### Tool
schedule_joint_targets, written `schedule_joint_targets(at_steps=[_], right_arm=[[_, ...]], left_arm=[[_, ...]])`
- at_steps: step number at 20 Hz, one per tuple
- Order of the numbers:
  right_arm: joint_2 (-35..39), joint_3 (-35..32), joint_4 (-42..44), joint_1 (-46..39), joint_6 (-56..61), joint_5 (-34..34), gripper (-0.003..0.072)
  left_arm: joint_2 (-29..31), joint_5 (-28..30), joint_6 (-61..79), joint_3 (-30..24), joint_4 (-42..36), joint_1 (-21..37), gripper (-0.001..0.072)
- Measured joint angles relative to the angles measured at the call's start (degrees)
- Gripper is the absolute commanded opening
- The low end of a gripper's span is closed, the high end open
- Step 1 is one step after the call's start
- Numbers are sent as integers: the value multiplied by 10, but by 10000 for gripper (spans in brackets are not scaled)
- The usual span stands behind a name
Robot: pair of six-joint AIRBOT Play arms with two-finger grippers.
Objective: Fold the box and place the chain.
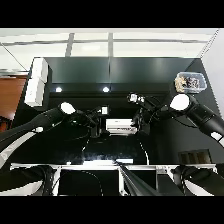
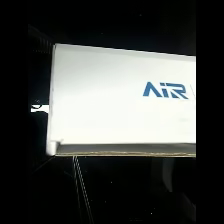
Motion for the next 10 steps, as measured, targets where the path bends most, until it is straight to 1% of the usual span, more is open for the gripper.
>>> schedule_joint_targets(at_steps=[10], right_arm=[[0, 0, -8, 0, 13, 16, 213]], left_arm=[[0, -2, 0, 0, 0, 0, 409]])
